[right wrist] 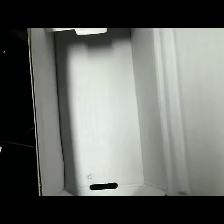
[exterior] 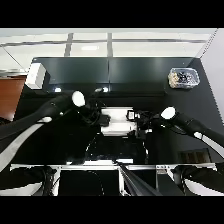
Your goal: Fold the box and place the chain.
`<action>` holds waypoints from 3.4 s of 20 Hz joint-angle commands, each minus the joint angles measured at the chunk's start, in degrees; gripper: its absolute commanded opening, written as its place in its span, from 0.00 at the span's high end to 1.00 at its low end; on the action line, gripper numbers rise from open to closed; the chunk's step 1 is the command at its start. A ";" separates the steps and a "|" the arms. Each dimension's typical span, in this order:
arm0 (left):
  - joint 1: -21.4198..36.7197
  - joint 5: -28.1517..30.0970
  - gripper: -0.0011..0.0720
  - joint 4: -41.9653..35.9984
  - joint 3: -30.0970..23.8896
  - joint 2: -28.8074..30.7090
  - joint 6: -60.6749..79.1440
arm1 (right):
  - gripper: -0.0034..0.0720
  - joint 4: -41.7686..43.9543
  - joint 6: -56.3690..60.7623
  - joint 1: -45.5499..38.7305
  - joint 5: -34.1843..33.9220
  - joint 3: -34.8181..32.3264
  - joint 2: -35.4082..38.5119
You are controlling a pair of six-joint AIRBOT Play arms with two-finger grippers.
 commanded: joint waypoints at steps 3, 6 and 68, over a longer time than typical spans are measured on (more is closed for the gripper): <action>-5.29 -2.73 0.43 12.24 2.82 -1.55 -13.31 | 0.90 -0.61 -0.09 -0.04 0.52 0.02 0.02; -6.84 -4.70 0.43 13.68 6.21 -1.53 -16.13 | 0.90 -0.59 -0.09 -0.04 0.55 0.02 0.02; -13.33 -10.36 0.95 21.35 12.96 -5.77 -41.09 | 0.05 -11.96 20.00 -0.57 6.58 1.55 6.08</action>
